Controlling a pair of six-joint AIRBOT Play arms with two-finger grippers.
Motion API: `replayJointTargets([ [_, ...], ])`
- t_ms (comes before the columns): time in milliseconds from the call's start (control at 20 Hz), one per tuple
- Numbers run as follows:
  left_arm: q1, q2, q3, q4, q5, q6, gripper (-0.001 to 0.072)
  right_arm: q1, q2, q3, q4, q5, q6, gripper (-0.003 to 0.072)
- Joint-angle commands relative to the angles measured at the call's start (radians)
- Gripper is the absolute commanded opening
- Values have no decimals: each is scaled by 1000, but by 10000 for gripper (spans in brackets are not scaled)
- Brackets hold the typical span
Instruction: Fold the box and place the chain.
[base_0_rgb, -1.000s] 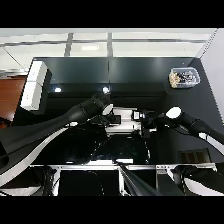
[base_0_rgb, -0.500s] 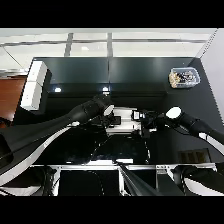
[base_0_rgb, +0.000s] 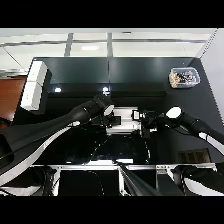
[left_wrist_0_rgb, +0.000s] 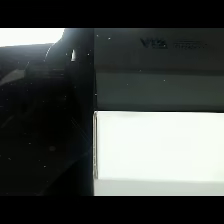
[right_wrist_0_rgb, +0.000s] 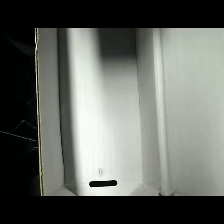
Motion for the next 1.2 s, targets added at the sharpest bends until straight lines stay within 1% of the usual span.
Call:
replayJointTargets([
  [0,0,-1,0,-3,7,2,23,0,0,0,0,-1,-1,254],
  [200,0,-1,0,-3,4,5,24,0,0,0,0,-7,-4,254],
  [300,0,-1,0,-3,4,5,24,0,0,0,0,-98,-49,254],
  [400,0,-1,0,-3,4,5,24,0,0,0,0,-181,-50,254],
  [500,0,-1,0,-3,4,5,24,0,0,0,0,-206,-50,254],
  [700,0,-1,0,-3,3,5,24,0,0,0,13,-188,-50,254],
  [850,0,-1,0,-3,3,5,24,0,0,0,37,-79,-24,253],
  [950,0,-1,0,-3,3,5,24,2,0,0,37,-46,-15,254],
  [1000,0,-1,0,-3,3,5,24,2,0,0,36,-31,8,284],
  [1050,0,-1,0,-3,3,5,24,2,3,0,37,-29,42,590],
  [1100,0,-1,0,-3,3,5,24,2,12,1,25,-28,87,709],
  [1150,0,-1,0,-3,3,5,24,-1,36,4,-27,-20,139,709],
])
